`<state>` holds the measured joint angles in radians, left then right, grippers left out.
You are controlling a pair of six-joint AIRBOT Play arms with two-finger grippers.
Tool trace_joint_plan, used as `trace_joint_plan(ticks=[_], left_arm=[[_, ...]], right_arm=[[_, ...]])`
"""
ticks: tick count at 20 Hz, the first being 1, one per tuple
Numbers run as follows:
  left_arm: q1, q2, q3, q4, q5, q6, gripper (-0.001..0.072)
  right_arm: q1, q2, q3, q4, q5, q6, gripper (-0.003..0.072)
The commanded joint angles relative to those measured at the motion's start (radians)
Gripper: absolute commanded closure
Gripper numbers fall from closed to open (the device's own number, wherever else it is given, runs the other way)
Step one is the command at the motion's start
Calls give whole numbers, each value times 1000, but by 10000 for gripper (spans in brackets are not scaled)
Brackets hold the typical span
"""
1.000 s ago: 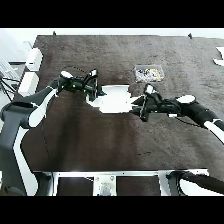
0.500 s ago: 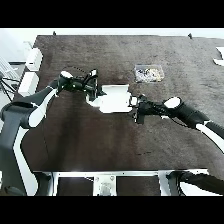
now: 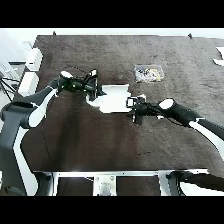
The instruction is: Fold the box and place the chain.
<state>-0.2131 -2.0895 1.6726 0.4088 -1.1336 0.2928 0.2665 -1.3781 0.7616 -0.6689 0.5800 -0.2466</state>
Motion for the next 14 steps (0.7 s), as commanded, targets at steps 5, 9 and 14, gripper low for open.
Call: trace_joint_plan(ticks=[5, 9, 14], left_arm=[[1, 0, 0, 0, 0, 0, 687], [1, 0, 0, 0, 0, 0, 687], [1, 0, 0, 0, 0, 0, 687]], right_arm=[[2, -51, 53, 33, -39, -2, 215], [2, -56, 80, 41, -38, -1, 215], [-9, -47, 114, 55, -38, -1, 215]])
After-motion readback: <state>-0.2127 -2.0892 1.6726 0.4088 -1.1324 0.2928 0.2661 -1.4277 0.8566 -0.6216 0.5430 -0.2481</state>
